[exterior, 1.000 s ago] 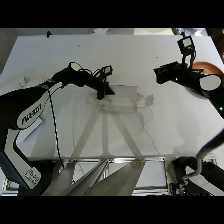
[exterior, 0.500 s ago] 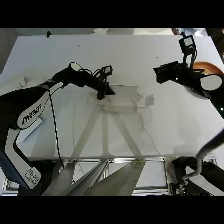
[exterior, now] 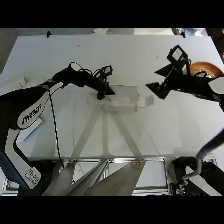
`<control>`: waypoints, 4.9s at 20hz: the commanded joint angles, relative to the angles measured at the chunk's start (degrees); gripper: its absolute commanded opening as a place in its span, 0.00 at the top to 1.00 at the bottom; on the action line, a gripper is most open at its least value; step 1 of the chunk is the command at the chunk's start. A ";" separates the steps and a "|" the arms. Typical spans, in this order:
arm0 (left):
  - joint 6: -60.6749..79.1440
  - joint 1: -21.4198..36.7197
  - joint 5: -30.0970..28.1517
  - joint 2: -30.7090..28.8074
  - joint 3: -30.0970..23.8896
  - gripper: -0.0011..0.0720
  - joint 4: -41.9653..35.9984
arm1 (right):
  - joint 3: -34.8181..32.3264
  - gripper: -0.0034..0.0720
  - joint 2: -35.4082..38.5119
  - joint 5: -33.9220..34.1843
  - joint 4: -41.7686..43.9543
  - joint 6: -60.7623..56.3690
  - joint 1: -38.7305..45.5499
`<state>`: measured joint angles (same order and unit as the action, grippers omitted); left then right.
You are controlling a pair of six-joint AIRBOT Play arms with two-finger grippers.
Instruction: Fold the box and place the chain.
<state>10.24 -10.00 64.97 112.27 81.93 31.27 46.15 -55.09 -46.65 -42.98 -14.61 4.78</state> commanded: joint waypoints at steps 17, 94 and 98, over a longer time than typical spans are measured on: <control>0.00 -0.04 -0.02 0.02 -0.02 0.97 0.04 | -9.81 0.08 -5.77 -6.84 -1.31 21.35 -0.07; 0.00 -0.04 -0.04 0.04 -0.02 0.97 0.04 | 6.71 0.08 -37.48 -12.90 11.13 30.49 -0.83; 0.00 -0.04 -0.02 0.02 -0.02 0.97 0.04 | 6.71 0.08 -37.73 -15.23 9.84 29.42 -0.83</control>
<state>10.28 -10.11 65.01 112.36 81.89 31.18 52.75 -92.49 -59.61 -30.70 16.16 3.92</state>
